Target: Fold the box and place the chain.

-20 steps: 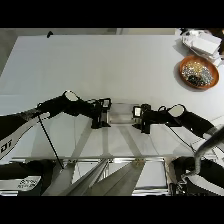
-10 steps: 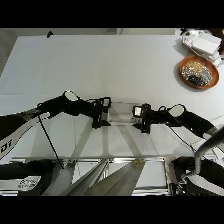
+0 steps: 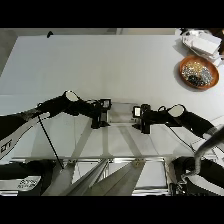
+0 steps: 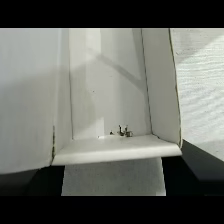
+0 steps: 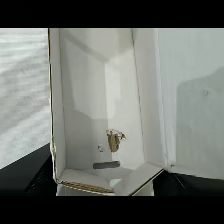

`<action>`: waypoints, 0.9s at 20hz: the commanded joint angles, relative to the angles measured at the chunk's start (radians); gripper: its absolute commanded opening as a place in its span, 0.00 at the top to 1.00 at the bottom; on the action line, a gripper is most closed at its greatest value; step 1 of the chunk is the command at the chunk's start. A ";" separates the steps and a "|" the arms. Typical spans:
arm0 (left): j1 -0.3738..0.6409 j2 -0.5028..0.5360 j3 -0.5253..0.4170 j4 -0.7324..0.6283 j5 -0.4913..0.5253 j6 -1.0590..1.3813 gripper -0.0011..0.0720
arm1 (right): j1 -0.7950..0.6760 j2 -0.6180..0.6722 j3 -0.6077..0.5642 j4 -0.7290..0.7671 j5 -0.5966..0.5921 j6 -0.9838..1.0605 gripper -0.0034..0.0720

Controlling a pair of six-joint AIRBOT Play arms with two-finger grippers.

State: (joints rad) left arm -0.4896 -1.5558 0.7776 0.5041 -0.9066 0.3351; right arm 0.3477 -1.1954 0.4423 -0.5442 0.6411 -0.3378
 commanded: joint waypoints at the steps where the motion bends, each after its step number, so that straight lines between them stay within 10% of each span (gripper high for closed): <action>1: 0.000 0.000 0.000 0.012 0.000 0.001 0.56 | 0.000 0.001 0.000 -0.001 -0.002 0.000 0.28; 16: 0.000 0.001 0.000 0.012 -0.010 -0.031 0.56 | 0.000 0.032 0.000 -0.026 0.056 0.001 0.27; 18: 0.000 0.001 0.000 0.013 -0.011 -0.056 0.56 | 0.000 0.048 0.000 -0.058 0.051 0.046 0.11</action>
